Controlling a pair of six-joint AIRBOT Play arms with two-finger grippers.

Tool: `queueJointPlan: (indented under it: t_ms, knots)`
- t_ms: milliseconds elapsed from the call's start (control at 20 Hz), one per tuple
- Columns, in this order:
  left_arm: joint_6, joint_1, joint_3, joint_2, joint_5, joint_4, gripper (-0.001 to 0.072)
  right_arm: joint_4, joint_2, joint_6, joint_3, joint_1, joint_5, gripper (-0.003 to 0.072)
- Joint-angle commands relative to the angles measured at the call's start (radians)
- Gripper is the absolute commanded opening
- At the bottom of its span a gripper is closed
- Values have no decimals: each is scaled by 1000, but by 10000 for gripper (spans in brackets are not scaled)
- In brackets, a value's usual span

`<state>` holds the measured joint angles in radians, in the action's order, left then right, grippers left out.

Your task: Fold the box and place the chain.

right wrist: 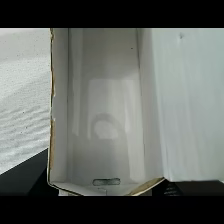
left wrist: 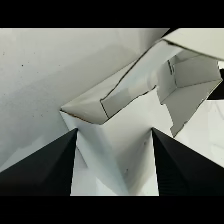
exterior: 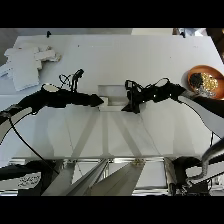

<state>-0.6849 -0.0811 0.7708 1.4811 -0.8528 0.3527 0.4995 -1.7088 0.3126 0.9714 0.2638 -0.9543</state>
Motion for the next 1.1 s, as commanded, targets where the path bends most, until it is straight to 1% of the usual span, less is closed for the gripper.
queueJointPlan:
  t_ms: [0,200,350,500,850,1050]
  knots:
    - [-61,-9,1,-1,12,21,520,0,1,-1,1,1,0,435]
    - [-130,-61,15,-1,66,129,512,0,1,-1,1,1,0,435]
    - [-154,-82,48,-1,97,132,511,0,1,0,1,1,0,435]
    - [-169,-85,61,-1,102,140,499,0,1,0,1,1,0,435]
    - [-199,-82,61,-24,116,217,498,0,1,0,1,1,0,435]
    - [-264,-82,61,-28,116,322,498,0,1,0,1,1,0,435]
